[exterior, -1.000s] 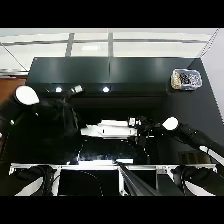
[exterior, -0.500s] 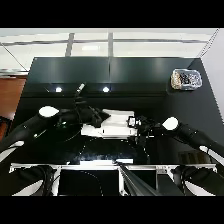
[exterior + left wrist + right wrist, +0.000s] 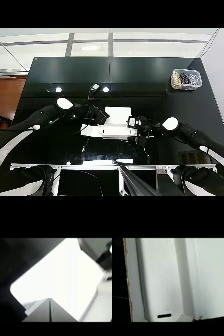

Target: Fold the box and place the chain.

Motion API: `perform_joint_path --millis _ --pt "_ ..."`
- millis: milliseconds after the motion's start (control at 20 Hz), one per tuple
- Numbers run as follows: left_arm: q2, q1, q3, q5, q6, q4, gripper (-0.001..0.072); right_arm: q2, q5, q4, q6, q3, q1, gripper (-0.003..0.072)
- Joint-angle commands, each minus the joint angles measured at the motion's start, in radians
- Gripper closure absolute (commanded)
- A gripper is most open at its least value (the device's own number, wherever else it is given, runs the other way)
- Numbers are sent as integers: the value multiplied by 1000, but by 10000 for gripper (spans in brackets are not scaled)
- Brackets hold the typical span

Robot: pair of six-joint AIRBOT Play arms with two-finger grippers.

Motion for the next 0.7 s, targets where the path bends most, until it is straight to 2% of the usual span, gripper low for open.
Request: perform_joint_path --millis 0,200,350,500,600,650 --pt "-13 -2 34 -78 -131 200 682 0 -2 2 2 0 0 381" --pt "-15 -3 56 -102 -121 242 682 0 -2 2 2 0 0 381" --pt "10 25 134 -114 -120 283 682 0 -2 2 2 0 0 381" --pt "123 96 171 -201 -121 402 682 0 -2 2 2 0 0 381" --pt "225 169 145 -278 -123 493 682 0 -2 2 2 0 0 381" --pt "277 215 99 -299 -121 495 682 0 -2 2 2 0 0 381"
